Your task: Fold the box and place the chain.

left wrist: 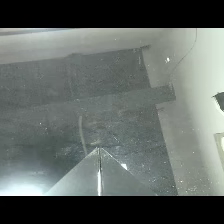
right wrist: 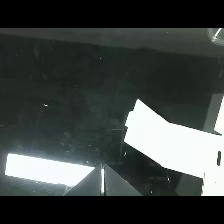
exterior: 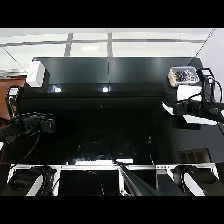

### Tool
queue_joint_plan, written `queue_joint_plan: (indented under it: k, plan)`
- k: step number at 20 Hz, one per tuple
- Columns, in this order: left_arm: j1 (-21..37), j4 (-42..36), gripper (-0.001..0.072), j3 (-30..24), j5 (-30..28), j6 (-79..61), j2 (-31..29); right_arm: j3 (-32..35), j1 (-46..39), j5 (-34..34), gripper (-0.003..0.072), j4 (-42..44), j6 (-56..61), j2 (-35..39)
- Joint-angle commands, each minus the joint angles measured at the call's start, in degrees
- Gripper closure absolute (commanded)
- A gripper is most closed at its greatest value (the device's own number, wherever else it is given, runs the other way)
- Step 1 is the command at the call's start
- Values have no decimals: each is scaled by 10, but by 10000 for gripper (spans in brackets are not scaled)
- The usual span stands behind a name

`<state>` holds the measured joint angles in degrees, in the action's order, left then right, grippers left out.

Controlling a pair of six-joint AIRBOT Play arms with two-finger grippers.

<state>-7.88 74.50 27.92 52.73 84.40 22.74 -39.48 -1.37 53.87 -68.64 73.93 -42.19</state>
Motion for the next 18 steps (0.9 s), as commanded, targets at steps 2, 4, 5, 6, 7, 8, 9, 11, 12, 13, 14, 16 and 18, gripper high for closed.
queue_joint_plan:
  k: [2, 4, 5, 6, 7, 8, 9, 11, 12, 13, 14, 16, 18]
  plan:
    - [0, 0, 688, 0, 0, 0, 0, 0, 0, 0, 670, 0, 0, 0]
    - [0, 0, 688, 0, 0, 0, 0, 0, 0, 0, 670, 0, 0, 0]
    - [0, 0, 688, 0, 0, 0, 0, 0, 0, 0, 670, 0, 0, 0]
    - [0, 0, 689, 0, 0, 0, 0, 0, 0, 0, 670, 0, 0, 0]
    - [0, 0, 688, 0, 0, 0, 0, 0, 0, 0, 670, 0, 0, 0]
    - [0, 0, 689, 0, 0, 0, 0, 0, 0, 0, 670, 0, 0, 0]
    - [0, 0, 689, 0, 0, 0, 0, 0, 1, 0, 670, 0, 0, 0]
    - [0, 0, 689, 0, 0, 0, 0, 0, 0, -1, 670, 0, 0, 0]
    - [0, 0, 688, 0, 0, 0, 0, 0, 1, -5, 670, 5, 1, 0]
    - [0, 0, 689, 0, 0, 0, 0, 0, 1, -5, 670, 21, 0, 0]
    - [0, 0, 688, 0, 0, 0, 0, 0, 1, -6, 670, 42, 0, 0]
    - [0, 0, 689, 0, 0, 0, 0, 0, 1, -24, 670, 96, 0, 0]
    - [0, 0, 689, 0, 0, 0, 0, 0, 1, -70, 670, 137, 0, 0]
